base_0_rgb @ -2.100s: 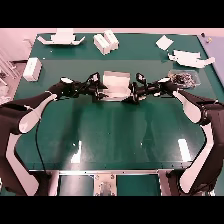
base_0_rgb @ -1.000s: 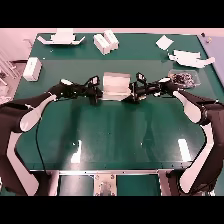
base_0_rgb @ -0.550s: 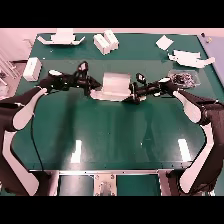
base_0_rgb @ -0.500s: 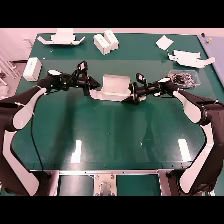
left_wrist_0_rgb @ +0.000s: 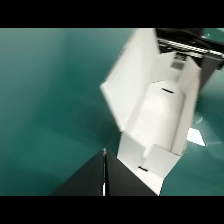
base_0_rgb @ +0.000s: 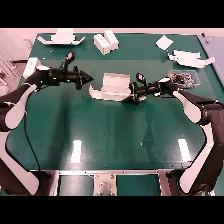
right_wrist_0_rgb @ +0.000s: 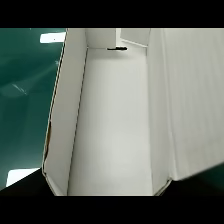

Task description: Fold the box and place the chain.

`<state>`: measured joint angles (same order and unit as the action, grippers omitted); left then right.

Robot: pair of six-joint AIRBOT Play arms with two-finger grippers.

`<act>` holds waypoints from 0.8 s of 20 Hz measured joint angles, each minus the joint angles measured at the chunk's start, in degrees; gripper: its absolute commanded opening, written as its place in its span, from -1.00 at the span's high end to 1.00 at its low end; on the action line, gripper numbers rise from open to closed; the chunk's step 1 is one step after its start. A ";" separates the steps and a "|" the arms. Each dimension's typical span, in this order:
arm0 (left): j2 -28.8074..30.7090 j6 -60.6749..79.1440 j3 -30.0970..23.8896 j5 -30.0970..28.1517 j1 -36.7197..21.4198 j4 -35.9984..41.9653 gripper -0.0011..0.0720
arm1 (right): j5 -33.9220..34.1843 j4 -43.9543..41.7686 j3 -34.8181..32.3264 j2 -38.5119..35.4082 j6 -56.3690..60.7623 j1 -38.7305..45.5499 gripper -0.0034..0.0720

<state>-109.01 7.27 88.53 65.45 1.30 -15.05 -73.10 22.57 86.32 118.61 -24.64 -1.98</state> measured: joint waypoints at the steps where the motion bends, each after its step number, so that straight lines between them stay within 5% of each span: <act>1: 0.44 -6.16 0.02 -1.42 -0.59 -0.63 0.92 | 0.00 -0.02 0.00 0.00 0.02 0.00 -0.57; 7: 1.29 -40.83 0.04 -4.17 -1.81 -14.03 0.92 | 0.02 -0.04 0.00 0.00 0.02 0.02 -0.57; 16: -1.07 -54.93 0.04 -5.01 -0.92 -22.29 0.92 | 0.02 -0.04 0.00 0.00 0.02 0.02 -0.57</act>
<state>-110.08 -47.66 88.58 60.45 0.38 -37.34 -73.08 22.52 86.32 118.61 -24.62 -1.96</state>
